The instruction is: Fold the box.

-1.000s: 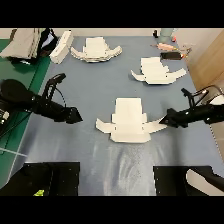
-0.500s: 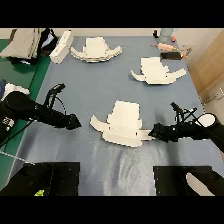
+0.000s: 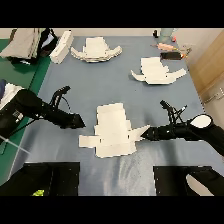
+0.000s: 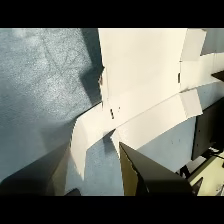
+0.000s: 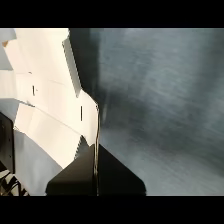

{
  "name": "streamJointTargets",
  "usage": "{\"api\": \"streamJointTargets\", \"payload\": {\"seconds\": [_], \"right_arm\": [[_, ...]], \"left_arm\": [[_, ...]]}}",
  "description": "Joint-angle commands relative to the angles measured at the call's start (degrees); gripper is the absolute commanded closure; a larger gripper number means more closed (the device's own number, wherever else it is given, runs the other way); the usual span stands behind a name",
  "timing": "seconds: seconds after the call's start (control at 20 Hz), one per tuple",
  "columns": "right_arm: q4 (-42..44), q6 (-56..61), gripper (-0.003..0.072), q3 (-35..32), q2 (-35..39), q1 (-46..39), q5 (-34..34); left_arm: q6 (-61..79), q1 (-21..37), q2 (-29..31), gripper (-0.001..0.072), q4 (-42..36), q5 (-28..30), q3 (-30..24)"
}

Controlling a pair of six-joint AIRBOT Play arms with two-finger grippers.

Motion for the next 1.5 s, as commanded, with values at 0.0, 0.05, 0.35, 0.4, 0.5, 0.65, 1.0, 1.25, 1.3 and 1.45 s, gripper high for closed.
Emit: {"api": "streamJointTargets", "payload": {"seconds": [0.0,0.05,0.35,0.4,0.5,0.65,1.0,1.25,1.3,1.45], "right_arm": [[-0.5,-0.9,0.0686,0.0,3.5,7.0,-7.1],[-0.5,-0.2,0.0686,0.0,3.5,8.4,-8.0],[-1.0,1.0,0.0686,0.0,3.4,9.9,-8.7],[-1.0,1.0,0.0686,0.0,3.4,9.9,-8.7],[-1.0,1.0,0.0686,0.0,3.4,9.9,-8.7],[-1.0,1.3,0.0686,0.0,3.4,9.9,-8.6],[-1.4,1.4,0.0686,0.0,3.4,9.9,-8.7],[-1.4,1.9,0.0686,0.0,3.4,9.9,-8.7],[-1.4,1.9,0.0686,0.0,3.4,9.9,-8.7],[-1.4,1.9,0.0585,0.0,3.4,9.9,-8.9]], "left_arm": [[5.9,0.1,-7.6,0.0233,-6.0,1.0,1.4],[7.8,0.1,-9.9,0.0232,-8.5,1.5,2.1],[13.1,0.4,-21.6,0.0233,-11.8,6.1,5.5],[15.5,0.4,-23.3,0.0233,-14.0,6.1,5.7],[19.3,0.4,-26.8,0.0233,-18.4,5.9,6.6],[24.2,0.4,-30.3,0.0235,-21.9,3.2,8.1],[36.2,0.3,-30.6,0.0416,-24.8,-9.6,8.3],[38.4,0.3,-30.6,0.0675,-24.8,-10.0,8.3],[39.1,0.3,-30.6,0.0693,-24.8,-10.1,8.3],[39.0,0.3,-30.6,0.0694,-25.8,-10.1,8.3]]}}
